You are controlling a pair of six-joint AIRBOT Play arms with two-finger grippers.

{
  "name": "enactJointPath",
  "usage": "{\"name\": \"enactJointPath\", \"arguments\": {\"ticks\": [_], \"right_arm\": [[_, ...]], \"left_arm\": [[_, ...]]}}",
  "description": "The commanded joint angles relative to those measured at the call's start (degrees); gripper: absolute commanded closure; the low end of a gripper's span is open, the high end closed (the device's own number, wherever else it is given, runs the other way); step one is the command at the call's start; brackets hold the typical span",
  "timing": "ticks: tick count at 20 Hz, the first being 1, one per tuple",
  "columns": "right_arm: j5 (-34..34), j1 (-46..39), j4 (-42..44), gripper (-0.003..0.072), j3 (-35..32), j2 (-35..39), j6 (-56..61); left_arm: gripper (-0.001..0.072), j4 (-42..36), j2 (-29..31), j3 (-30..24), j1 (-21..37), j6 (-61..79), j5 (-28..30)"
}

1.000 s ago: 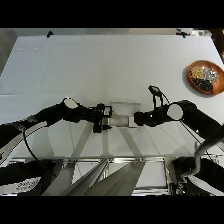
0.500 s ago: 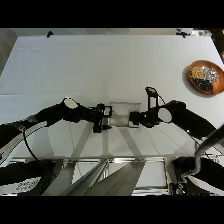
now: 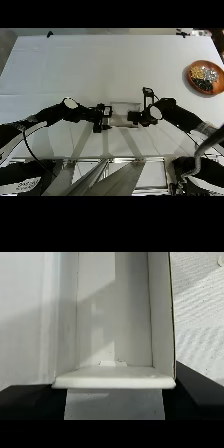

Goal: Fold the box and place the chain.

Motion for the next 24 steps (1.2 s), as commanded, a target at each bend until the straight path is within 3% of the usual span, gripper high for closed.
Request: {"name": "enactJointPath", "arguments": {"ticks": [1,6,7,8,9,12,15,20,24], "right_arm": [[0.7,1.6,-2.6,0.0641,0.7,-1.3,1.6],[0.7,1.8,-2.2,0.0664,0.7,-1.3,1.6],[0.7,1.8,-2.2,0.0568,0.7,-1.3,1.6],[0.7,1.8,-2.2,0.0422,0.7,-1.3,1.6],[0.7,1.8,-2.2,0.0363,0.7,-1.3,1.6],[0.4,2.5,-2.3,0.0363,0.7,-1.3,1.6],[-2.4,4.5,-2.3,0.0372,0.7,-1.3,1.4],[-3.7,4.7,-2.3,0.0614,0.7,-1.3,1.4],[-4.0,4.7,-2.5,0.0674,0.7,-1.3,1.5]], "left_arm": [[0.0332,0.0,0.0,0.0,0.0,0.0,0.0],[0.0332,0.0,0.0,0.0,0.0,0.0,0.0],[0.0332,0.0,0.0,0.0,0.0,0.0,0.0],[0.0332,0.0,0.0,0.0,0.0,0.0,0.0],[0.0332,0.0,0.0,0.0,0.0,0.0,0.0],[0.0332,0.0,0.0,0.0,0.0,0.0,0.0],[0.0332,0.0,0.0,0.0,0.0,0.0,0.0],[0.0332,0.0,0.0,0.0,0.0,0.0,0.0],[0.0332,0.0,0.0,0.0,0.0,0.0,0.0]]}}
